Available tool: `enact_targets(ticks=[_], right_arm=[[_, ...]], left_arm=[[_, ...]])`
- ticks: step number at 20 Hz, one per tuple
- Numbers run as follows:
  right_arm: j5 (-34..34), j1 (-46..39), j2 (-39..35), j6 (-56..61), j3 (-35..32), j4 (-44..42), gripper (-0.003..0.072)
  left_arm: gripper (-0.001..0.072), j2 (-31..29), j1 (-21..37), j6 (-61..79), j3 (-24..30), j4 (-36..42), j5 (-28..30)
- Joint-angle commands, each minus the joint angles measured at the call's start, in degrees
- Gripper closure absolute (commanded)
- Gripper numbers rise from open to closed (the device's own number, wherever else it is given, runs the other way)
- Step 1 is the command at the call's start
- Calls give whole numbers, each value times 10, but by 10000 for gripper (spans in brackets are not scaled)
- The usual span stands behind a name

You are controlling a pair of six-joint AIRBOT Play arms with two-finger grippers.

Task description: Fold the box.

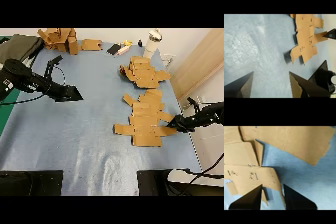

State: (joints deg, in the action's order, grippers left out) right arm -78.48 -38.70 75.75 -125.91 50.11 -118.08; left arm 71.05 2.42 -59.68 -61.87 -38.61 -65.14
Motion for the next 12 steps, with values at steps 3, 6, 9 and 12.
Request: enact_targets(ticks=[3, 6, 9, 12], right_arm=[[-12, -1, 0, -5, -25, -21, 325], [11, -1, 0, -5, -48, -19, 412], [-4, 15, 0, -5, -48, -37, 682], [-36, 83, 0, -4, -48, -118, 684]], left_arm=[[29, 0, -3, 8, 1, 6, -37], [29, 0, -3, 8, 1, 12, -56], [30, 0, -3, 11, 1, 14, -71], [29, 0, -3, 38, 2, 16, -77]])
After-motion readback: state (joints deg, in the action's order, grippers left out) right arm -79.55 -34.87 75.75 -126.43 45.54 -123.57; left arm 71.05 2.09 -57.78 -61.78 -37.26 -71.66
